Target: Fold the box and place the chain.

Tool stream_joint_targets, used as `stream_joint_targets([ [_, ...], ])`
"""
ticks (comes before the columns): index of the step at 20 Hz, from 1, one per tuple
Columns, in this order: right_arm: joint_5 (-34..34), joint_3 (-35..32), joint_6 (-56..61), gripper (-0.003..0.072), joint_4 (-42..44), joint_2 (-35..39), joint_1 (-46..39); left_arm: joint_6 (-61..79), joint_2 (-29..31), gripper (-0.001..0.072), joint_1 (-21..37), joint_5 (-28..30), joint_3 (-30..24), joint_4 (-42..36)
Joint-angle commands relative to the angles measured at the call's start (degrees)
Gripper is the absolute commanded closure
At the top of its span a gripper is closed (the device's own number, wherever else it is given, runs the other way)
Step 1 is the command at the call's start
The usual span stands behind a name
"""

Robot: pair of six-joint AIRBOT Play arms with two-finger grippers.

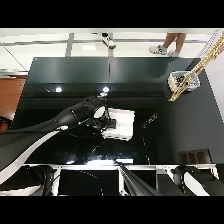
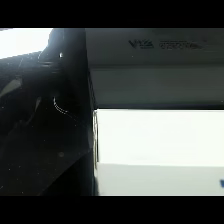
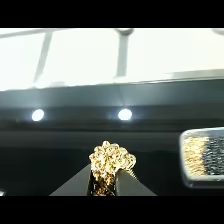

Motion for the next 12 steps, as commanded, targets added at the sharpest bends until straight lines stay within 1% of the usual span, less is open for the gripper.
stream_joint_targets([
  [1,2.9,-3.7,-2.0,0.0682,0.4,4.8,4.3,0.0,0.0,0.0685,0.0,0.0,0.0,0.0],
  [4,7.6,-4.4,-2.7,0.0682,0.5,5.7,8.0,0.0,0.0,0.0685,0.0,0.0,0.0,0.0],
  [9,12.1,-4.6,-2.6,0.0682,5.8,5.7,13.8,0.0,0.0,0.0685,0.0,0.0,0.0,0.0],
  [12,12.9,-4.8,-2.4,0.0682,7.4,5.7,15.7,0.0,0.0,0.0685,0.0,0.0,0.0,0.0],
])
